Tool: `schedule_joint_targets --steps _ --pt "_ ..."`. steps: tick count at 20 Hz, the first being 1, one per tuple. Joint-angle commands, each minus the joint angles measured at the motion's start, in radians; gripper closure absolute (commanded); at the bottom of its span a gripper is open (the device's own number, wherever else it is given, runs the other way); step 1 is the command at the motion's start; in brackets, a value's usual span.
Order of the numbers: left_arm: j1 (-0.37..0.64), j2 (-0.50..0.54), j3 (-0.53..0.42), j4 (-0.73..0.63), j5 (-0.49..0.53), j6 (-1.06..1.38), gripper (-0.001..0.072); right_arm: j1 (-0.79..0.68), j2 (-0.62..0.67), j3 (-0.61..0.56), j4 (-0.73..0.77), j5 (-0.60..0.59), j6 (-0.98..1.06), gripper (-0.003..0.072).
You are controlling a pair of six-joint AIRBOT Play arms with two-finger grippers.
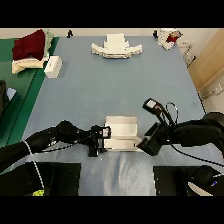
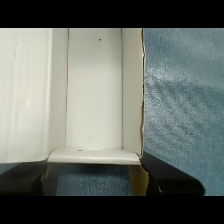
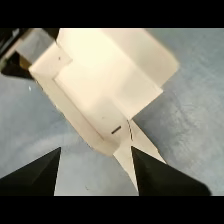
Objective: Fold the box.
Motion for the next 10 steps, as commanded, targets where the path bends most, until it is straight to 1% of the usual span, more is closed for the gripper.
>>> schedule_joint_targets --steps 1,4,7,10 --pt "0.000 0.001 0.001 0.000 0.000 0.000 0.0192 0.000 0.007 -0.054 -0.102 -0.067 -0.248 -0.0014" --pt "0.000 0.001 0.001 0.000 0.000 0.000 0.0192 0.000 -0.048 -0.087 -0.124 0.027 -0.394 -0.0014" --pt "0.000 0.001 0.001 0.000 0.000 0.000 0.0192 0.000 -0.112 -0.116 -0.079 0.126 -0.594 -0.0014" --pt "0.000 0.001 0.001 0.000 0.000 0.000 0.0192 0.000 -0.161 -0.119 -0.024 0.202 -0.681 0.0011"
